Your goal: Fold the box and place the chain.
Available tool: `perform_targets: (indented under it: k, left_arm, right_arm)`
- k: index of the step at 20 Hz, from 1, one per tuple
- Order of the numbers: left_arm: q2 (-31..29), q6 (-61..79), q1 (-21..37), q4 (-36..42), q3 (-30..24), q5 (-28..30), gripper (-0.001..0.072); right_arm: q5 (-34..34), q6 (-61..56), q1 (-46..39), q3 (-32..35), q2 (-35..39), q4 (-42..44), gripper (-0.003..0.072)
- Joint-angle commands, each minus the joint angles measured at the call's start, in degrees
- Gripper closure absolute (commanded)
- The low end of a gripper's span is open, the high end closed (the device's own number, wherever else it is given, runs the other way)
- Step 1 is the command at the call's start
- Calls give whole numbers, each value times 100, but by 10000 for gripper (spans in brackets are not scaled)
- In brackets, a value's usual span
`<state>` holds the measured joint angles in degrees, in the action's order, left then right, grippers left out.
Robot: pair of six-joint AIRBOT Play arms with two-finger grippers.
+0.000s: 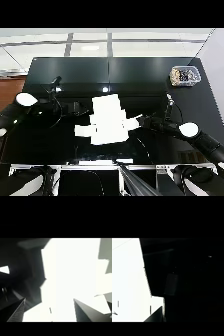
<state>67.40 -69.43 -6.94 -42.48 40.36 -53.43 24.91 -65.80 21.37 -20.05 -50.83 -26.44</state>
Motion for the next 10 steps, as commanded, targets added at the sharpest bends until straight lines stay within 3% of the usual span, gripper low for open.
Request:
perform_targets:
  k: [1,5,10]
  left_arm:
    - [1088,-125,-17,251,334,-402,7]
    - [1993,457,-17,1189,678,-789,7]
    - [2570,1473,-63,2455,990,-1488,7]
  right_arm:
    - [-111,2,103,24,7,-63,672]
    - [-94,4,103,24,7,-66,672]
    - [-55,4,103,24,7,-66,672]
